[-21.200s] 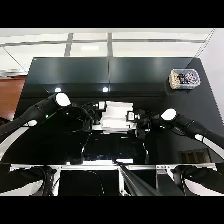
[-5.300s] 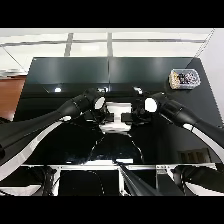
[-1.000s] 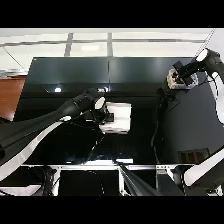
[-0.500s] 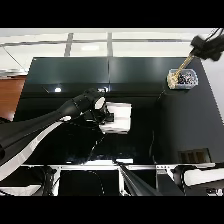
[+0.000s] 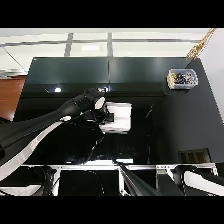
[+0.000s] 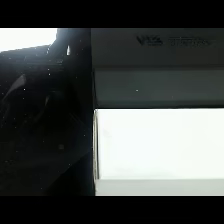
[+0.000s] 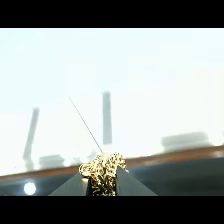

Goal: Fold the box and place the chain.

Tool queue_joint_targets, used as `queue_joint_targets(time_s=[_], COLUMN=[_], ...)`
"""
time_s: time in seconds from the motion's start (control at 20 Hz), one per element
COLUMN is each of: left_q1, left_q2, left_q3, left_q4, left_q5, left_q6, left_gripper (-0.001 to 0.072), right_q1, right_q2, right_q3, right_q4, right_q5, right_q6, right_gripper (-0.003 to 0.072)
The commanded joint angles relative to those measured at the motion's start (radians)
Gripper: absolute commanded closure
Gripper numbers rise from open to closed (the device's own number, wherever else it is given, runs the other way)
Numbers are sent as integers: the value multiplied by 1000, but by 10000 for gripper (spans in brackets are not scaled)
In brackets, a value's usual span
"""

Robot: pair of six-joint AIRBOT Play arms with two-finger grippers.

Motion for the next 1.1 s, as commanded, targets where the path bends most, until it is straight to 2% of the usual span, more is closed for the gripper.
queue_joint_targets(time_s=[0.0,0.2,0.35,0.5,0.65,0.85,1.05], left_q1=[0,0,0,0,0,0,0], left_q2=[-1,-1,-1,-1,-1,-1,-1], left_q3=[0,0,0,0,0,0,0], left_q4=[0,0,0,0,0,0,0], left_q5=[1,-1,-1,-3,-3,-4,-3], left_q6=[0,0,0,0,0,0,0], left_gripper=[683,682,682,683,682,682,682], right_q1=[0,1,24,128,259,380,452], right_q2=[71,112,160,216,235,235,234], right_q3=[20,4,-66,-168,-241,-261,-290], right_q4=[90,194,246,247,246,175,200], right_q5=[79,255,343,352,422,434,420], right_q6=[-36,-116,-130,-141,-164,-171,-169], right_gripper=[682,682,680,681,684,684,684])
